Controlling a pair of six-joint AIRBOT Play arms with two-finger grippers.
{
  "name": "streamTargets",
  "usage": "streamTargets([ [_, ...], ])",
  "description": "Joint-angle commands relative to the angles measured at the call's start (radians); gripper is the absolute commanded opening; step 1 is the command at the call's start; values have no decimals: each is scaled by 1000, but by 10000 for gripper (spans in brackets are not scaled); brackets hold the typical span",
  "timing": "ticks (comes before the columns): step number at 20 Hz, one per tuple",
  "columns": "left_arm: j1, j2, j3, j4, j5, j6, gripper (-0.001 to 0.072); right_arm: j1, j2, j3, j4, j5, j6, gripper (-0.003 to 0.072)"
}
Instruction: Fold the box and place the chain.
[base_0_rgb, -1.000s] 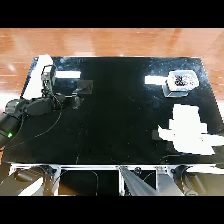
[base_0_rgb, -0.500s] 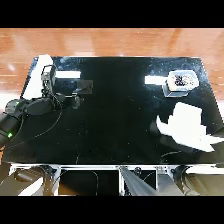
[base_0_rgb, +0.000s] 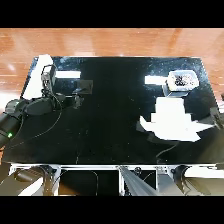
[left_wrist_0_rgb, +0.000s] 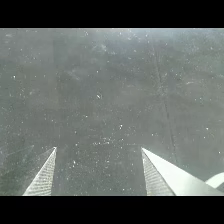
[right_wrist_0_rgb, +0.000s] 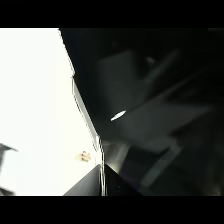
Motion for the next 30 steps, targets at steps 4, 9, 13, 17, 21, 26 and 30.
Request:
streamTargets([
  [4, -1, -14, 0, -31, -11, 2, 615, 396, 140, -95, 198, -166, 132, 35],
  [9, 10, -38, 0, -31, 97, 3, 615, 814, 360, -277, 241, -523, 236, 35],
  [13, 66, -68, 0, -56, 223, 12, 615, 1110, 536, -443, 165, -789, 438, 35],
  [17, 87, -180, 0, -196, 369, 186, 615, 1331, 561, -518, -18, -876, 662, 35],
  [21, 202, -314, 0, -575, 546, 579, 614, 1371, 561, -519, -29, -873, 715, 35],
  [26, 228, -488, 1, -645, 702, 768, 615, 1371, 561, -519, -5, -878, 718, 35],
  [30, 213, -547, 31, -682, 681, 830, 615, 1371, 561, -519, 17, -880, 718, 35],
])
